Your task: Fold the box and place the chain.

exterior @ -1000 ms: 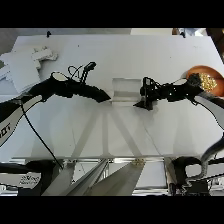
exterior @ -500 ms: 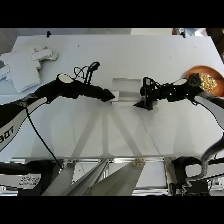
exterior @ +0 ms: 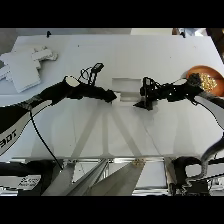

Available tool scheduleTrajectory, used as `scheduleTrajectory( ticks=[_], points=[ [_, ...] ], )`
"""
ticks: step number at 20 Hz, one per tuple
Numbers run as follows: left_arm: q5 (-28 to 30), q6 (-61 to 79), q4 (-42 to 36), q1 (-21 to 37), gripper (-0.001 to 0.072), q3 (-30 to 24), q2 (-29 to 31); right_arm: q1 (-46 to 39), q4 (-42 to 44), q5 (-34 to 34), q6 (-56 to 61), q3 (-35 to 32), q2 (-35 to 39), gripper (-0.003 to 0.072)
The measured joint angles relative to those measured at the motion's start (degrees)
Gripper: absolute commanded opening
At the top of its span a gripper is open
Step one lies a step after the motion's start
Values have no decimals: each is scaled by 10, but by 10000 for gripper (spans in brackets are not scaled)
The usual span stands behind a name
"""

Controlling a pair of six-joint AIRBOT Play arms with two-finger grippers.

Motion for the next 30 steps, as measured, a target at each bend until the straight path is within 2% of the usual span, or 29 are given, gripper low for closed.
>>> scheduleTrajectory(
  ticks=[6, 9, 16, 21, 26, 30],
  points=[
    [28, -37, 43, -6, 535, 0, 0, 0, 1, 1, 0, 0, 0, 518],
    [35, -48, 56, -7, 506, 3, 0, 0, 2, 0, 0, 0, 0, 518],
    [7, -179, 218, -21, 506, 60, 0, 0, 2, -1, 0, 0, 0, 518],
    [-16, -242, 275, -35, 505, 75, -1, 0, -2, 0, 0, 0, 0, 518],
    [-34, -292, 292, -41, 507, 78, -1, 0, -2, 1, 0, 0, 0, 518],
    [-31, -305, 261, -42, 507, 78, -2, 0, -2, 0, -1, 0, 0, 518]
  ],
)
